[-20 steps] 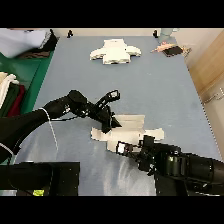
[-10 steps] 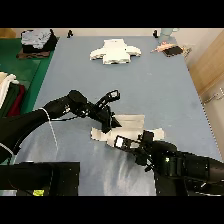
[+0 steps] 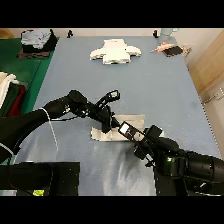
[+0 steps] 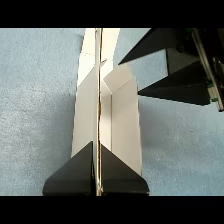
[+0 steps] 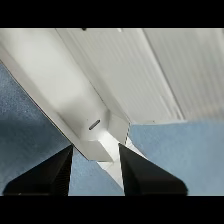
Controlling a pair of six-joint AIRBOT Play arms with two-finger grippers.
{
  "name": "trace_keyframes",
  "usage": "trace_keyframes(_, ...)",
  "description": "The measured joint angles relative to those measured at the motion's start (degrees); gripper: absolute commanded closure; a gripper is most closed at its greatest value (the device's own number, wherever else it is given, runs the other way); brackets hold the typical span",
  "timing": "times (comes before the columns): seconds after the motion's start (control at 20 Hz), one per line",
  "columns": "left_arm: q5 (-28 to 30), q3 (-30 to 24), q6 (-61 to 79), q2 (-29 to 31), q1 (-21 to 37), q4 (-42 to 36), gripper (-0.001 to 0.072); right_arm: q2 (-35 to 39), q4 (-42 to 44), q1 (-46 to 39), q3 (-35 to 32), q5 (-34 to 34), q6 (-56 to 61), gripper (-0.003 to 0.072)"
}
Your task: Fold the box.
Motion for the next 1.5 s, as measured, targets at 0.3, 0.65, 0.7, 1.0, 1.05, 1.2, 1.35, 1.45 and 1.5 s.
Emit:
trace_keyframes(0.3,0.00,0.00,0.00,0.00,0.00,0.00,0.0693,1.51,2.32,-7.06,0.13,-1.05,-3.45,-0.0034)
trace_keyframes(0.65,0.00,0.00,0.00,0.00,0.00,0.00,0.0693,3.93,23.76,-26.56,-2.29,-13.92,-37.42,-0.0034)
trace_keyframes(0.7,0.00,0.00,0.00,0.00,0.00,0.00,0.0693,4.02,29.73,-30.18,-2.91,-15.43,-45.33,-0.0034)
trace_keyframes(1.0,0.00,0.00,0.00,0.00,0.00,0.00,0.0693,3.17,58.18,-47.65,-5.16,-17.84,-83.60,-0.0034)
trace_keyframes(1.05,0.02,0.00,0.00,0.00,0.00,0.02,0.0692,2.58,60.74,-49.44,-5.27,-17.84,-86.71,-0.0034)
trace_keyframes(1.2,0.04,0.00,0.00,0.00,0.02,0.00,0.0693,1.46,65.02,-52.35,-5.49,-17.90,-91.56,-0.0034)
trace_keyframes(1.35,0.02,0.00,0.00,0.00,0.00,0.00,0.0693,1.51,66.10,-53.44,-5.51,-16.70,-93.29,-0.0032)
trace_keyframes(1.45,0.00,0.00,0.00,0.00,0.00,0.00,0.0693,1.60,66.03,-53.77,-5.49,-15.45,-94.47,-0.0032)
trace_keyframes(1.5,-0.02,0.00,0.00,0.00,0.02,0.00,0.0692,1.46,66.01,-53.88,-5.49,-15.02,-96.28,-0.0032)
